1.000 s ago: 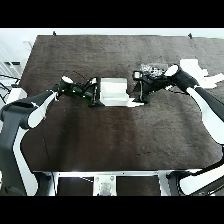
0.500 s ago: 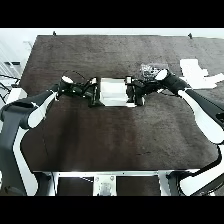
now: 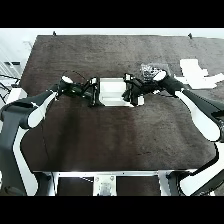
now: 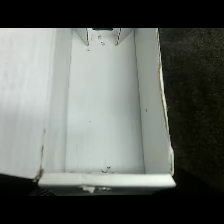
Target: Fold the box and place the chain.
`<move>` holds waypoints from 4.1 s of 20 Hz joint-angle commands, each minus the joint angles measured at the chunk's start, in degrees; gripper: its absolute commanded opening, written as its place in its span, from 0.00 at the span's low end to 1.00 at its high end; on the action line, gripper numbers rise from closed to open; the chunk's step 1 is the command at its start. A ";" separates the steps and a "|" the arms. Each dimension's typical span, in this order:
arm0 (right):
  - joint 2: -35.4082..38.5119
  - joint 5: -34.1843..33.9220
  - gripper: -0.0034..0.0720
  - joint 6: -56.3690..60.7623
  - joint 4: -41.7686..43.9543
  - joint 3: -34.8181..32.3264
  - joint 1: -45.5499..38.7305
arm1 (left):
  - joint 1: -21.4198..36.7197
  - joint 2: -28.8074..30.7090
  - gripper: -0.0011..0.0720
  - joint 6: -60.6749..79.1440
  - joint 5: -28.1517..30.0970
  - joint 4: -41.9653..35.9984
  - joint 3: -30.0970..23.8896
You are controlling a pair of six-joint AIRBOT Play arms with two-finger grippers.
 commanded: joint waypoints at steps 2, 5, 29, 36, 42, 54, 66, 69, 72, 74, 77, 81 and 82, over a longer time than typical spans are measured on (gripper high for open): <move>-0.87 -0.02 0.46 -2.27 1.20 -0.02 0.63 | -0.02 0.02 0.57 0.00 0.00 -0.09 0.04; -0.87 -0.11 0.73 -3.15 1.20 -0.02 0.59 | -0.02 0.02 0.57 0.00 -0.02 -0.09 0.04; 8.79 6.60 0.06 44.57 -3.54 -0.79 -18.32 | -0.02 0.02 0.57 0.00 0.02 -0.09 0.04; 3.32 4.61 0.06 53.64 -3.56 -3.52 -21.03 | -0.02 0.02 0.57 0.00 0.02 -0.09 0.04; -0.98 5.38 0.06 58.77 -3.50 -3.91 -17.46 | -0.02 0.02 0.57 0.00 0.02 -0.09 0.04; 2.36 8.79 0.27 59.84 2.34 -1.90 -8.76 | -0.02 0.02 0.57 0.00 0.04 -0.09 0.04; 3.19 6.56 0.72 63.95 4.15 -1.75 -5.70 | -0.02 0.02 0.57 0.00 0.00 -0.09 0.04; 3.19 6.43 0.72 65.70 3.50 -0.87 -4.74 | -0.02 0.02 0.57 0.00 0.00 -0.09 0.04; 3.19 5.86 0.72 67.89 2.86 0.04 -3.85 | -0.02 0.02 0.57 0.00 0.00 -0.09 0.04; 3.19 5.29 0.71 69.99 0.11 0.61 -2.71 | -0.02 0.02 0.57 0.00 0.00 -0.09 0.04; 3.19 5.07 0.71 74.07 -4.66 1.40 -1.05 | -0.02 0.02 0.57 0.00 0.00 -0.09 0.04; 3.19 3.74 0.72 78.60 -9.79 2.51 0.87 | -0.02 0.02 0.57 0.00 0.00 -0.09 0.04; 3.19 3.52 0.72 79.54 -10.05 2.78 1.33 | -0.02 0.02 0.57 0.00 0.00 -0.09 0.04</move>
